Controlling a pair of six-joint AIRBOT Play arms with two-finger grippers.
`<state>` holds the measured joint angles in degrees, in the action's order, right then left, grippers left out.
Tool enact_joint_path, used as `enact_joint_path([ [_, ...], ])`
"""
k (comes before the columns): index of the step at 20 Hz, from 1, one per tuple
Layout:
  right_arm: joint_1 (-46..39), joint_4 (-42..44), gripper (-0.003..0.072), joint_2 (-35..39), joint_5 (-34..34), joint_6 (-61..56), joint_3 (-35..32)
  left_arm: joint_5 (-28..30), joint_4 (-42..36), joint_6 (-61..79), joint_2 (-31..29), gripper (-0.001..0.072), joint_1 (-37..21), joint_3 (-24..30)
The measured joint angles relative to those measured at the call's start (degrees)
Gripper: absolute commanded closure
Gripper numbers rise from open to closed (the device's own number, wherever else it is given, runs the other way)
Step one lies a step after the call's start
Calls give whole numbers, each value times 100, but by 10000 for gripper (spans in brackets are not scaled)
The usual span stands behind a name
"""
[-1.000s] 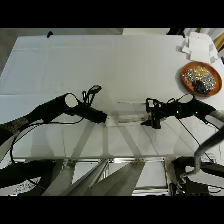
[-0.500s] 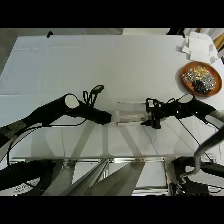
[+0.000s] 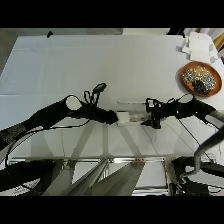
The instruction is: Fold the box and place the chain.
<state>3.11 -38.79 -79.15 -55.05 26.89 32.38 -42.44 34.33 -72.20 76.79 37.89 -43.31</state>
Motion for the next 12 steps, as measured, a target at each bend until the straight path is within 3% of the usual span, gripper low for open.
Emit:
enact_joint_path([
  [1,0,0,231,0,0,0,0,28,-7,-2,2,414,2,0],
  [2,0,0,231,0,-2,0,0,63,-20,-7,2,372,9,0],
  [3,0,0,231,0,0,0,0,87,-24,-37,0,285,20,0],
  [4,0,0,231,0,-2,0,0,131,-28,-96,2,269,39,-4],
  [8,0,0,231,0,-2,0,0,254,188,-472,153,269,162,-254],
  [12,0,0,231,0,-2,-2,0,55,1054,-1458,452,269,284,-831],
])
